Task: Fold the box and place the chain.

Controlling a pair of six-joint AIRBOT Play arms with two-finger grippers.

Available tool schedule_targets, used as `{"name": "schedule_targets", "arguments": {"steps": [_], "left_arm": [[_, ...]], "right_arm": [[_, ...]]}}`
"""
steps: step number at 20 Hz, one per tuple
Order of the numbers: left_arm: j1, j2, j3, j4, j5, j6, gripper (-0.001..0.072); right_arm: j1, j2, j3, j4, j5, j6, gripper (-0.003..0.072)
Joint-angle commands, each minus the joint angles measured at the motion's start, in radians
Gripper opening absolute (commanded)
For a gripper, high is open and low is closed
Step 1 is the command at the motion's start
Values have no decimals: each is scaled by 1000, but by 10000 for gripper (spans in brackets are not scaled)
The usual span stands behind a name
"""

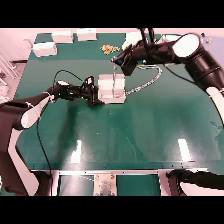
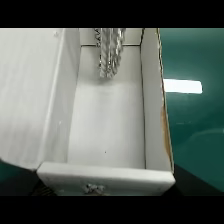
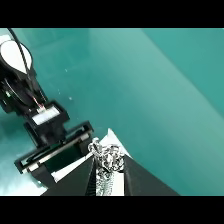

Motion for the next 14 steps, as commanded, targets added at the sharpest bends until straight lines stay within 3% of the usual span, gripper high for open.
{"name": "schedule_targets", "arguments": {"steps": [1,2,3,4,14], "left_arm": [[1,0,1,0,0,0,290],[1,0,1,0,0,0,290],[1,0,1,0,0,0,290],[1,0,1,0,0,0,290],[1,0,1,0,0,0,290]], "right_arm": [[-9,-40,-92,3,-53,4,4],[-9,-56,-104,2,-53,3,77],[-10,-74,-108,0,-54,-13,332],[-16,-85,-108,2,-58,-15,483],[-192,-71,-125,-41,-10,-164,500]]}}
